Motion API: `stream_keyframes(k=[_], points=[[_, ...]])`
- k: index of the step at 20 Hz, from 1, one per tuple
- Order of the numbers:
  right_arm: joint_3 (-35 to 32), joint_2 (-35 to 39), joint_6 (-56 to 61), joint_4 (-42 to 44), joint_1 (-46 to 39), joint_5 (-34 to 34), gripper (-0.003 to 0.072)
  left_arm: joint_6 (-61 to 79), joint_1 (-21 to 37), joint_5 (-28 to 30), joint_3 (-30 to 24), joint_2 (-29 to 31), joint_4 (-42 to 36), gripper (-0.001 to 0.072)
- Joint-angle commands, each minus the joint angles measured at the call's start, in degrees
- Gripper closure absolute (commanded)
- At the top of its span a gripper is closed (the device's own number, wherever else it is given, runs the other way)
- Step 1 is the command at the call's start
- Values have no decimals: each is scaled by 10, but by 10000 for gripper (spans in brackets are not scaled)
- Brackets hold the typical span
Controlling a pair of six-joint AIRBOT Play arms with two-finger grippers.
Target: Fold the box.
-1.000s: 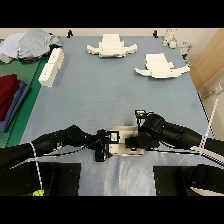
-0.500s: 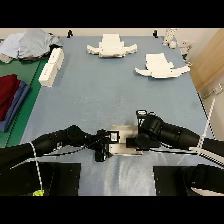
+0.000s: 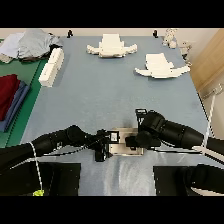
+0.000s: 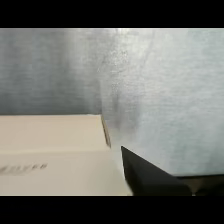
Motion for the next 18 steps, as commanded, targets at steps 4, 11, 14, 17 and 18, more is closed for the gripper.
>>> stream_keyframes(k=[4,11,14,17,18], points=[[66,99,-25,-96,-17,-170,367,0,0,0,0,0,0,249],[-12,94,-308,57,-341,-21,683,0,0,0,0,0,0,249],[-17,6,-540,325,-475,35,683,0,0,0,0,0,0,249],[-8,-101,-727,539,-534,-31,683,0,0,0,0,0,0,249],[2,-132,-766,569,-536,-67,683,0,0,0,0,0,0,249]])
